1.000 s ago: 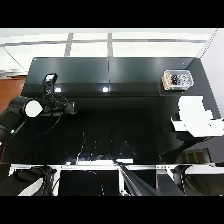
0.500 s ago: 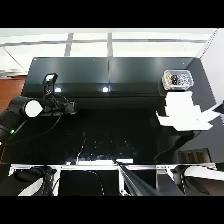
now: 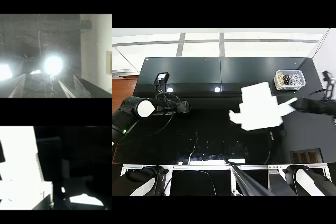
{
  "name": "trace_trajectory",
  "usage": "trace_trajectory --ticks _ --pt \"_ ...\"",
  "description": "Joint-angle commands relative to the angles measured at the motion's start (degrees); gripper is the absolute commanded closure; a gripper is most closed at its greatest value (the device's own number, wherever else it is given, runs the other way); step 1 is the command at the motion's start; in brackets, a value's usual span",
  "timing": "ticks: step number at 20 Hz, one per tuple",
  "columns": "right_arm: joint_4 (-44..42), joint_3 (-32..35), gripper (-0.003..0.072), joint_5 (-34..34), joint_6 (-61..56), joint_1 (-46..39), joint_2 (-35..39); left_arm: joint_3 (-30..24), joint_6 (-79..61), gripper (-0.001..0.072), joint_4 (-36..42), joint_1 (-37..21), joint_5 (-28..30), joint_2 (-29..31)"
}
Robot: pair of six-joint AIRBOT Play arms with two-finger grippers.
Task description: Fold the box and place the chain.
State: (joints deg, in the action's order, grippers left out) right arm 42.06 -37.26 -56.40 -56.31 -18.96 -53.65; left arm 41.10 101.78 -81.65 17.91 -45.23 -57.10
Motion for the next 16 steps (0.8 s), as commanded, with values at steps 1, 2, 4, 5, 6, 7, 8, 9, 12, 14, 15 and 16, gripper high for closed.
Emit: trace_trajectory --ticks 1,2,4,5,6,7,8,9,12,14,15,16 --pt "-15.8 11.5 0.0675 16.5 -1.1 16.5 6.0 0.0 0.0 0.0004 0.1 1.0 1.4 -0.1" --pt "-16.1 13.3 0.0675 21.0 -1.1 22.0 6.0 0.0 0.0 0.0004 0.1 1.5 2.1 -0.2" --pt "-16.2 15.9 0.0675 30.7 -2.2 31.8 5.8 0.0 0.0 0.0004 0.3 2.1 3.4 -1.2" --pt "-16.3 16.5 0.0675 33.8 -2.9 35.1 5.7 0.1 0.0 0.0004 1.9 2.0 3.7 -2.2" --pt "-16.3 16.7 0.0676 36.0 -2.9 37.7 5.6 0.1 -0.1 0.0004 4.1 1.3 4.2 -3.5" --pt "-16.4 16.8 0.0675 37.5 -2.9 39.8 5.6 0.1 -1.8 0.0004 7.6 0.2 4.6 -5.0" --pt "-16.4 16.8 0.0675 38.0 -2.9 41.4 5.6 0.1 -6.3 0.0005 14.4 -1.7 4.7 -7.0" --pt "-16.5 16.8 0.0675 37.7 -2.9 42.3 5.6 0.1 -13.9 0.0006 24.3 -4.2 3.9 -9.1" --pt "-16.5 16.8 0.0675 36.3 -2.9 43.3 5.6 0.1 -41.5 0.0006 57.2 -12.6 -4.5 -17.1" --pt "-16.5 16.8 0.0675 36.1 -2.9 43.3 5.6 1.3 -49.8 0.0006 66.3 -15.8 -12.9 -23.3" --pt "-16.5 16.8 0.0675 36.1 -2.9 43.3 5.6 2.7 -50.0 0.0006 64.8 -15.8 -15.8 -26.1" --pt "-16.5 16.8 0.0675 36.1 -2.9 43.3 5.6 4.5 -50.4 0.0006 62.4 -15.0 -18.4 -28.8"
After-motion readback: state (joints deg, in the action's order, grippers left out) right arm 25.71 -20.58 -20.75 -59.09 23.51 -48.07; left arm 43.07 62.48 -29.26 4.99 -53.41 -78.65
